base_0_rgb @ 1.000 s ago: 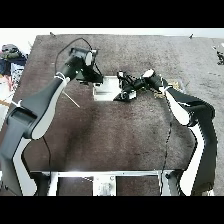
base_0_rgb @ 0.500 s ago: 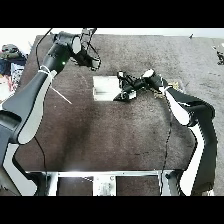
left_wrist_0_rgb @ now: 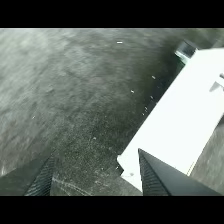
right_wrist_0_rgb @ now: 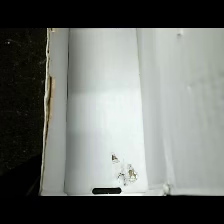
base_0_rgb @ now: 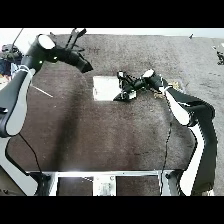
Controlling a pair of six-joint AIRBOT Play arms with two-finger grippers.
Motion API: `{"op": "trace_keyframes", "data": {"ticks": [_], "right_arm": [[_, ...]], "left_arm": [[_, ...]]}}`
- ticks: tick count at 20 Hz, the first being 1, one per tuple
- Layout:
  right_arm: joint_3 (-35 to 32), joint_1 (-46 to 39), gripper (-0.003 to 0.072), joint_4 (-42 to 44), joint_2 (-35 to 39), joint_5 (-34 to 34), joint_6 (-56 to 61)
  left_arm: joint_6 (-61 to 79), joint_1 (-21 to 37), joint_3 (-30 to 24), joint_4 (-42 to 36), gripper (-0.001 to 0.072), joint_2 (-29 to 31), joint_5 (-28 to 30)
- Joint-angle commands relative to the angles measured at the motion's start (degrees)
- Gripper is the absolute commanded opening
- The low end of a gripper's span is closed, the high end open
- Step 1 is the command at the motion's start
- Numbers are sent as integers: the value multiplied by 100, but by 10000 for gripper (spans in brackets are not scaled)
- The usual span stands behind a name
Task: Fold the box and place the chain.
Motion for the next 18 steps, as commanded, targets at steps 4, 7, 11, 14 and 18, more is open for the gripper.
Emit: {"op": "trace_keyframes", "data": {"ticks": [4,7,11,14,18], "right_arm": [[0,0,340,2,0,-4,0],[0,0,340,2,0,2,0],[0,0,340,2,0,0,0],[0,0,340,2,0,0,0],[0,0,340,2,0,0,0]], "left_arm": [[3429,671,-1174,-1982,571,-372,-525],[3812,728,-1244,-2050,720,-804,-868],[4284,723,-1257,-2041,720,-1237,-1110],[4607,723,-1255,-2059,720,-1311,-1281],[5093,723,-1255,-2061,720,-1311,-1497]]}}
